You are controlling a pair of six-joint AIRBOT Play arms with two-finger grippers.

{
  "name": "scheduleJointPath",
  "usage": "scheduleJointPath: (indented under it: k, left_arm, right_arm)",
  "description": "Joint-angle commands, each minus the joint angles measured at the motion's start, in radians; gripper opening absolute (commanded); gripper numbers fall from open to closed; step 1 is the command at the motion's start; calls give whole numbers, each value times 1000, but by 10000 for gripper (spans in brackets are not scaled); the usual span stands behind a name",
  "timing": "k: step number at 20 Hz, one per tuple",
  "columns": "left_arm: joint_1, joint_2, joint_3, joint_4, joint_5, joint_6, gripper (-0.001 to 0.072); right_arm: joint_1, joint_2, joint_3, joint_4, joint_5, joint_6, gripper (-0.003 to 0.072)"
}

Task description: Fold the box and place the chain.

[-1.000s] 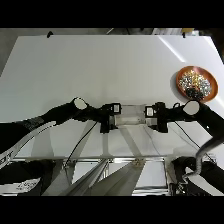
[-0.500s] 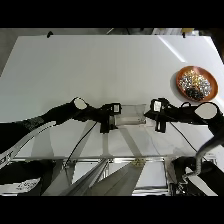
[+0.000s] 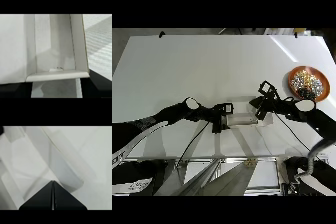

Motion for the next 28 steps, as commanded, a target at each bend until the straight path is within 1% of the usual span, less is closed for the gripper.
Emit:
scheduleJointPath:
  k: [1,3,5,7,9,11,13,14,15,16,18,19,20,21,22,23,24,25,26,27,28]
  left_arm:
    - [0,0,0,0,1,2,255]
    - [0,0,0,0,1,2,255]
    - [0,0,0,0,1,2,255]
    - [0,0,0,0,0,2,255]
    - [0,0,0,0,0,2,255]
    - [0,0,0,0,1,2,255]
    - [0,0,0,0,0,2,255]
    - [0,1,0,0,0,2,255]
    - [0,1,0,0,0,2,255]
    - [0,0,0,0,0,2,255]
    - [0,0,0,0,0,2,255]
    - [0,1,0,0,0,2,255]
    - [0,0,0,0,0,2,255]
    - [0,0,0,0,0,2,255]
    - [0,0,0,0,0,2,255]
    - [0,1,0,0,0,2,255]
    - [0,0,0,0,0,2,255]
    - [0,1,0,0,0,2,255]
    - [0,0,0,0,0,2,255]
    - [0,0,0,0,0,2,255]
    - [0,0,0,0,0,2,255]
  right_arm:
    - [4,-99,1,18,-31,31,13]
    - [4,-110,1,8,6,31,13]
    - [4,-99,1,-15,14,31,13]
    - [0,-50,4,-39,21,33,13]
    - [0,45,5,-88,45,34,12]
    - [0,145,5,-239,112,34,10]
    - [0,204,5,-504,204,34,11]
    - [0,210,5,-644,266,34,11]
    - [0,203,3,-736,311,35,12]
    - [0,188,2,-790,338,34,12]
    - [0,150,2,-772,338,21,16]
    - [0,127,2,-735,339,-10,54]
    - [0,106,2,-700,339,-40,59]
    - [0,83,2,-665,339,-70,86]
    - [0,60,2,-631,339,-106,193]
    - [0,42,2,-601,338,-134,272]
    - [0,28,2,-573,334,-155,270]
    - [0,20,2,-554,328,-163,240]
    - [0,18,2,-546,322,-163,154]
    - [0,18,2,-546,312,-163,116]
    - [0,18,2,-547,296,-163,110]
